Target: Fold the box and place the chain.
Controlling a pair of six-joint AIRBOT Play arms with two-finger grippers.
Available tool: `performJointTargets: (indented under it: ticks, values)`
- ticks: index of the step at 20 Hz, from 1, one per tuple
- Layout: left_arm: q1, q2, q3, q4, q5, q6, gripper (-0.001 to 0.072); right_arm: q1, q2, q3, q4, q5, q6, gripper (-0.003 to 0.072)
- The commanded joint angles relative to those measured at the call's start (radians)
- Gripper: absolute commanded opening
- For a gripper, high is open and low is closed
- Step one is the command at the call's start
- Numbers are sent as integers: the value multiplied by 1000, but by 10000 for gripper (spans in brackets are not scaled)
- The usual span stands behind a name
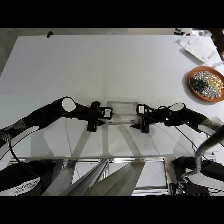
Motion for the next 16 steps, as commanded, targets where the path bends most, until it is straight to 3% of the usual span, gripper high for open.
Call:
performJointTargets:
  ticks: [1, 3, 5, 16]
  values:
    - [-10, 0, 0, -12, 61, 0, 261, 1, 0, 0, 0, 0, 0, 321]
    - [-28, 0, 0, -29, 91, 0, 258, 1, 0, 0, 0, 0, 0, 321]
    - [-47, -1, 0, -47, 107, 0, 200, 1, 0, 0, 0, 0, 0, 321]
    - [-108, -74, 0, -110, 189, 0, 226, 1, 0, 0, 0, 0, 0, 321]
